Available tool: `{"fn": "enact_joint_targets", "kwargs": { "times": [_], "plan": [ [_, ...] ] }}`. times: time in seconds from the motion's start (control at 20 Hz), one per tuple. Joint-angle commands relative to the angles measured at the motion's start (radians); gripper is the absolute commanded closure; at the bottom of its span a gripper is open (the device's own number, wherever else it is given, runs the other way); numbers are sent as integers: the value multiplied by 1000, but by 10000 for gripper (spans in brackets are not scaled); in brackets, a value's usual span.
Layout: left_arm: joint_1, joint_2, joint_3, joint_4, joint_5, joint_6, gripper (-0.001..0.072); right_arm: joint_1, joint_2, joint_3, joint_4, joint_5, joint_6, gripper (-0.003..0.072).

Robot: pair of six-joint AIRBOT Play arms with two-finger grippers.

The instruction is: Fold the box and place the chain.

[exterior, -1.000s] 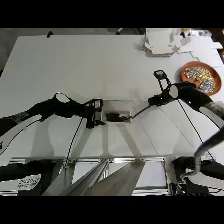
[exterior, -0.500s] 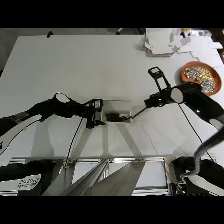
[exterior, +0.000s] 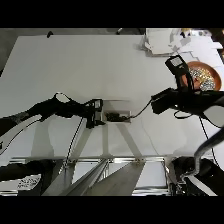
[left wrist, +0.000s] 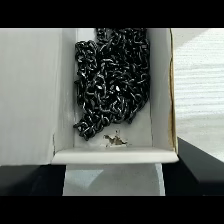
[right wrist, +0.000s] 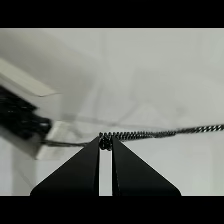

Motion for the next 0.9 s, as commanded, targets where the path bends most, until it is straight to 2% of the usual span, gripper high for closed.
{"fn": "enact_joint_targets", "kwargs": {
  "times": [0.0, 0.15, 0.3, 0.55, 0.7, 0.85],
  "plan": [
    [0, 1, 0, 0, 0, 0, 505, 50, 98, -17, 137, -43, -60, 664],
    [0, 1, 0, 0, 0, 0, 505, 110, 111, -25, 203, -116, -76, 664],
    [0, 1, 0, 0, 0, 0, 505, 177, 111, -51, 286, -240, -117, 664],
    [0, 1, 0, 0, 0, 0, 505, 272, 106, -134, 299, -430, -117, 666],
    [0, 1, 0, 0, 0, 0, 505, 309, 54, -195, 299, -510, -120, 666],
    [0, 1, 0, 0, 0, 0, 505, 334, -62, -222, 299, -574, -120, 666]
  ]
}}
